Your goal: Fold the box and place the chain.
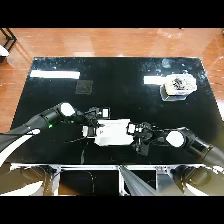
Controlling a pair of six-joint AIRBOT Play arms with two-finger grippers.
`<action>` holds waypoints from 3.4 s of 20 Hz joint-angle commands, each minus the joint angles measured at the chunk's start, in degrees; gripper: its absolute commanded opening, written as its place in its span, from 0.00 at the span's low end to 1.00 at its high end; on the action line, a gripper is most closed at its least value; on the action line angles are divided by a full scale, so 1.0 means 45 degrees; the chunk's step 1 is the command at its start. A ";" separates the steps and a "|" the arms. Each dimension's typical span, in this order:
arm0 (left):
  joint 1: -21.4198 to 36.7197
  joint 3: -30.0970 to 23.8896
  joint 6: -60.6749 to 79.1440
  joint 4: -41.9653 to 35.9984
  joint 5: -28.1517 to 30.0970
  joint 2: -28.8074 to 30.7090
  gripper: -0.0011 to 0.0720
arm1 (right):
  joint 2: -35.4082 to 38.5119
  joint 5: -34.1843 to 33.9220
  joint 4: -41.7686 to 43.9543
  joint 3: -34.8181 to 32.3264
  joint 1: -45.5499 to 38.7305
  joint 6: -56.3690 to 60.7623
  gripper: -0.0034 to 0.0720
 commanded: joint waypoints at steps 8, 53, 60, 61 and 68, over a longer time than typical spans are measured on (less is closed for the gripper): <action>-0.0005 0.0015 0.0000 0.0005 -0.0019 -0.0005 0.05 | -0.0223 -0.3128 0.0112 0.0457 0.0758 -0.0199 0.97; -0.0005 0.0019 -0.0005 0.0005 -0.0039 -0.0010 0.05 | -0.3560 0.0117 0.5697 0.0986 -0.1491 -0.7558 0.97; -0.0005 0.0015 -0.0005 0.0005 -0.0359 -0.0010 0.05 | -0.3599 0.0049 0.5115 0.0986 -0.1491 -0.7125 0.97; -0.0005 0.0019 -0.0005 0.0005 -0.0355 -0.0010 0.05 | -0.3599 0.0044 0.5115 0.0986 -0.1491 -0.7121 0.97; -0.0005 0.0015 -0.0005 0.0000 -0.0359 -0.0010 0.05 | -0.3599 0.0029 0.5115 0.0981 -0.1491 -0.7101 0.97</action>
